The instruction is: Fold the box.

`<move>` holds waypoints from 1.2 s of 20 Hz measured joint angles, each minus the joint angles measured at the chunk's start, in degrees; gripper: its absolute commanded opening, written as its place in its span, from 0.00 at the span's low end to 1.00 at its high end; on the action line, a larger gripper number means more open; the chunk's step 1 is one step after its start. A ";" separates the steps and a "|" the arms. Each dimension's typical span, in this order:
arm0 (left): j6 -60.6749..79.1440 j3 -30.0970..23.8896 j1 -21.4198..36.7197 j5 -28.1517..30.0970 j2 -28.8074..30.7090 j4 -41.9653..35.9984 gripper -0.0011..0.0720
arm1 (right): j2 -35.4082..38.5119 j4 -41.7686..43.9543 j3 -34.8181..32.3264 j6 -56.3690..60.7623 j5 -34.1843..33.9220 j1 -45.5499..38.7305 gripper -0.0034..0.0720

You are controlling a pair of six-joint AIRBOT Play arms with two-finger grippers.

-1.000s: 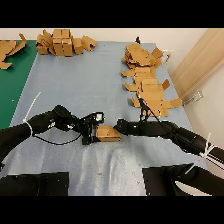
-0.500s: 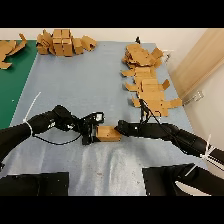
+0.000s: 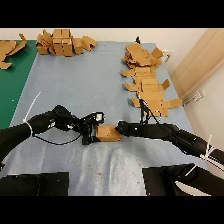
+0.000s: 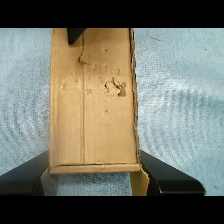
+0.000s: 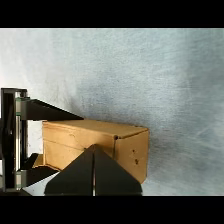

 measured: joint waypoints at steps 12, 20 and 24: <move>-0.02 0.00 0.00 0.00 0.00 -0.02 0.66 | 5.09 -7.87 6.23 0.00 0.28 -0.15 0.05; -0.02 0.00 0.00 0.00 0.00 -0.02 0.66 | 4.92 -13.25 7.74 2.12 0.61 -1.07 0.05; -0.02 0.00 0.00 0.00 0.00 -0.02 0.66 | 4.66 -13.81 7.85 3.52 1.05 -1.25 0.05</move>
